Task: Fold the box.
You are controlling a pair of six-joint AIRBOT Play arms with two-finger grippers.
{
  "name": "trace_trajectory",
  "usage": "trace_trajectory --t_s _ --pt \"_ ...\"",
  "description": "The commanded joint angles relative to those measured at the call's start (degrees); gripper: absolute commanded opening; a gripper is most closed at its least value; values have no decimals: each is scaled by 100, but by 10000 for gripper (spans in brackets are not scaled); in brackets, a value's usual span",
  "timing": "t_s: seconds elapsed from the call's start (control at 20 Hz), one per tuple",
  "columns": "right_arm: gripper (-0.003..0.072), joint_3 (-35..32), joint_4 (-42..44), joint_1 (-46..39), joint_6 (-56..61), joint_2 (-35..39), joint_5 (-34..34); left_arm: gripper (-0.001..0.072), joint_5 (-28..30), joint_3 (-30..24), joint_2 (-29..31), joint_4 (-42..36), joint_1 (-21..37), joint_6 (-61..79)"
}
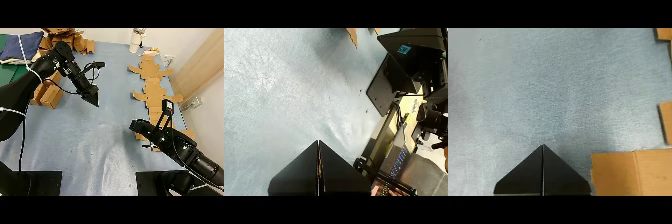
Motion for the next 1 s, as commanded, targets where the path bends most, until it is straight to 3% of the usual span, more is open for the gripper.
trace_trajectory --t_s 0.0,0.6,0.75,0.95 --pt "5 4 0 -2 2 4 2 11 0 4 -2 2 2 0" --pt "5 7 -24 -4 2 4 -2 11 35 4 -2 4 2 66" --pt "5 4 -26 -4 0 2 4 11 824 2 -2 0 -2 625" --pt "5 4 168 -2 20 -2 -96 11 1298 4 -2 -7 0 623"
